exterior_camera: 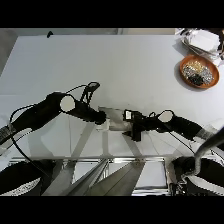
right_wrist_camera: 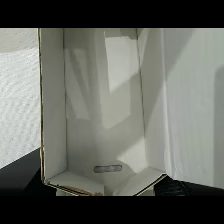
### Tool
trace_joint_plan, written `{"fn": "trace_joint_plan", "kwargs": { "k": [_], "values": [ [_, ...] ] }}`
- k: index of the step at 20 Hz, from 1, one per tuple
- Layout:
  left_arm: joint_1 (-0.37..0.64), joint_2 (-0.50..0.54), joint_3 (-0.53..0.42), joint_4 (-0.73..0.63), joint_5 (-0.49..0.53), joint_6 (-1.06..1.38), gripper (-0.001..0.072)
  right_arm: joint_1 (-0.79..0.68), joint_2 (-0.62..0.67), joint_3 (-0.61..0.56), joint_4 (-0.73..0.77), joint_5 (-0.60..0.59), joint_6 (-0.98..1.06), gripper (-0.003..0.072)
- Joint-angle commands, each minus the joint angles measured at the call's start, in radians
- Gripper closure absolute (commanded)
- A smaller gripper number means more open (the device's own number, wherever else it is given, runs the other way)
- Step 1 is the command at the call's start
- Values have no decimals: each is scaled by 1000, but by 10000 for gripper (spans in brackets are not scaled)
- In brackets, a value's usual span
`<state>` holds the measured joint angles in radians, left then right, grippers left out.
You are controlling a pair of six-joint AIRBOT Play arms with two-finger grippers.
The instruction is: Fold the box and place the chain.
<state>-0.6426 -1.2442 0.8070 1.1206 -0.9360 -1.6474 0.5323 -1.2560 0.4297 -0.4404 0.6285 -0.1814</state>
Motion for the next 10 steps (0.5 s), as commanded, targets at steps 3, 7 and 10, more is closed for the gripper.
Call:
{"fn": "trace_joint_plan", "kwargs": {
  "k": [3,7,10],
  "values": [
    [-36,-33,10,40,-33,-91,214,0,1,0,0,0,0,393],
    [-57,-75,16,60,-31,-119,214,0,1,0,0,0,0,393],
    [-58,-91,24,81,-21,-161,231,0,1,0,0,0,0,393]
  ]
}}
